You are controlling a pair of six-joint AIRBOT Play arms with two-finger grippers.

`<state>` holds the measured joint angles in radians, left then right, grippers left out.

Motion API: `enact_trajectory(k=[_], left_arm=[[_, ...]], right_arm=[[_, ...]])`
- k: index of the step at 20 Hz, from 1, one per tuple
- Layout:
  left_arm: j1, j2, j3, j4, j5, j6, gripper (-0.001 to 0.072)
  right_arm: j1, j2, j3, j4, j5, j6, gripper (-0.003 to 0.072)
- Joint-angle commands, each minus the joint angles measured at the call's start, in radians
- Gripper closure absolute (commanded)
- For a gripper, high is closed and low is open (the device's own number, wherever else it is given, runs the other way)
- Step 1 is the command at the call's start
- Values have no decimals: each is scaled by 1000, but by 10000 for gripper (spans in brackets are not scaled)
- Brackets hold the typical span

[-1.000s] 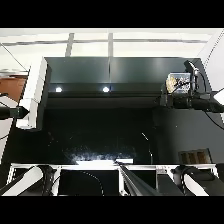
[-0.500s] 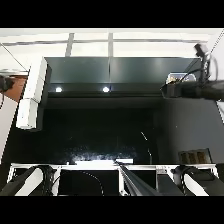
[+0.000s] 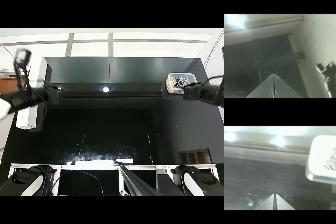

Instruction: Fold the box and place the chain.

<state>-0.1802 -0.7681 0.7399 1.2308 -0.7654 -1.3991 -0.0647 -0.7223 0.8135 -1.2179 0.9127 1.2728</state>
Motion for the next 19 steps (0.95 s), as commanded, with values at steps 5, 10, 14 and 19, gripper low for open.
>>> enact_trajectory(k=[5, 10, 14, 19], left_arm=[[18, 65, -154, 50, 77, -56, 676], [17, 64, -154, 44, 78, -56, 676], [17, 64, -154, 44, 78, -56, 676], [17, 64, -154, 44, 78, -56, 676]], right_arm=[[-4, 39, -132, -73, -87, 43, 646], [-4, 38, -132, -73, -87, 43, 646], [-4, 39, -132, -73, -87, 43, 647], [-4, 38, -132, -73, -87, 43, 647]])
